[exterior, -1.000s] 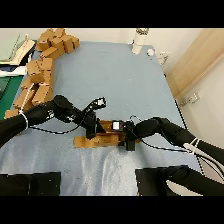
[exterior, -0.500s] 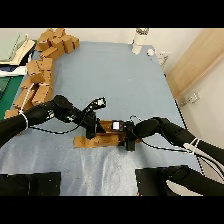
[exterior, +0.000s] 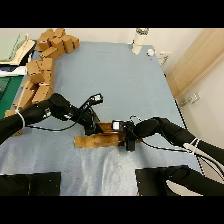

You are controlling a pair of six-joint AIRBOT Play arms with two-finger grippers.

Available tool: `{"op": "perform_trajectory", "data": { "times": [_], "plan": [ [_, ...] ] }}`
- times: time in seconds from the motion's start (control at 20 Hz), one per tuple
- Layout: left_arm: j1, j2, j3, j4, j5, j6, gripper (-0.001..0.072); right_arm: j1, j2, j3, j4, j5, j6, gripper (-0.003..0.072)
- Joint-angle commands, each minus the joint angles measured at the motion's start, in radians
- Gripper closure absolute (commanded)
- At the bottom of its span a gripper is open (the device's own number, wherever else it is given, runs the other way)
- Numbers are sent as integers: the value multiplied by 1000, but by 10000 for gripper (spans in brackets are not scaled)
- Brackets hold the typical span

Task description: Fold the box.

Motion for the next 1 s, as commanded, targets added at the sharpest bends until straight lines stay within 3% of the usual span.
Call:
{"op": "perform_trajectory", "data": {
  "times": [0.0, 0.2, 0.35, 0.4, 0.5, 0.55, 0.6, 0.7, 0.95],
  "plan": [
    [48, 49, 1, 148, -23, -161, 220, 1, -1, 1, 0, 3, 0, 213],
    [86, 98, 0, 407, -153, -459, 220, 1, -1, 0, 1, 3, 0, 213],
    [85, 95, 0, 440, -291, -599, 223, 1, -1, 1, 0, 3, 0, 213],
    [82, 95, 0, 440, -330, -646, 286, 1, -1, 0, 0, 3, 0, 213],
    [80, 95, 0, 431, -435, -703, 686, 1, -1, 1, 0, 3, 0, 213],
    [75, 95, 0, 420, -479, -728, 698, 1, -1, 0, 0, 3, 0, 213],
    [66, 96, -8, 379, -498, -787, 699, 1, -1, 1, 0, 3, 0, 213],
    [38, 96, -50, 158, -477, -785, 699, 1, -1, 0, 0, 3, 0, 213],
    [-18, 96, -205, -401, -220, -650, 699, 1, -1, 1, 0, 2, 0, 213]
  ]
}}
